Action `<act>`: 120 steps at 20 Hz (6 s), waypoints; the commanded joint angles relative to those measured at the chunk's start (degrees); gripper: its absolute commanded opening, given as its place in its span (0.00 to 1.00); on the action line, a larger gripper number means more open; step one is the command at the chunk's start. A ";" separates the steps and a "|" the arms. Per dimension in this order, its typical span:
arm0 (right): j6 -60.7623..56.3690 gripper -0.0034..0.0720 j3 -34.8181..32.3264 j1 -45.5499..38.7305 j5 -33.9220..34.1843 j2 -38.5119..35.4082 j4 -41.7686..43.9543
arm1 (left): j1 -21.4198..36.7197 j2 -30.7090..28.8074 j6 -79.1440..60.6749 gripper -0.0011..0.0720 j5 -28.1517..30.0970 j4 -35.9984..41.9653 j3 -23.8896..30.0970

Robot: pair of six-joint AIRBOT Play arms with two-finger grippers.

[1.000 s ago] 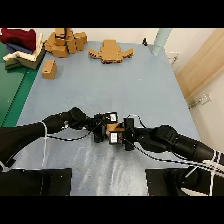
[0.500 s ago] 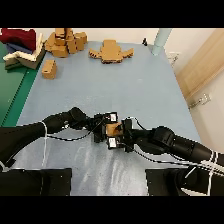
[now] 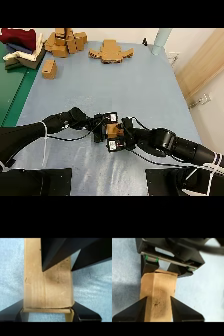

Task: Fold the box.

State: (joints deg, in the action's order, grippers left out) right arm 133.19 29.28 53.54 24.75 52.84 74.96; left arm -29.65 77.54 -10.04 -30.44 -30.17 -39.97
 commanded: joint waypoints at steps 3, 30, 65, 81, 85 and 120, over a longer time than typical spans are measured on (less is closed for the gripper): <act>-2.71 0.76 0.04 1.49 0.37 0.04 -2.38 | -0.02 0.02 -0.02 0.46 0.02 0.00 0.02; -3.76 0.74 0.02 1.49 -0.17 -1.55 -3.72 | -0.02 0.02 -0.02 0.46 0.02 -0.02 0.02; -3.76 0.84 0.04 5.35 -0.31 -6.40 7.32 | -0.02 0.02 -0.02 0.46 0.00 -0.02 0.02; -2.91 0.69 0.04 1.46 -3.08 1.33 1.99 | 0.00 0.02 -0.02 0.46 0.00 0.00 0.02; -2.64 0.71 0.04 1.49 -3.08 2.12 1.97 | 0.00 0.02 -0.02 0.46 0.00 -0.02 0.02; -6.32 0.43 0.07 1.46 -2.40 -1.20 -5.31 | 0.00 0.02 -0.02 0.46 0.00 0.00 0.02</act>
State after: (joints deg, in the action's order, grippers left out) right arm 126.87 29.30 55.00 21.67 52.31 69.41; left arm -29.63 77.54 -10.07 -30.35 -30.20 -39.97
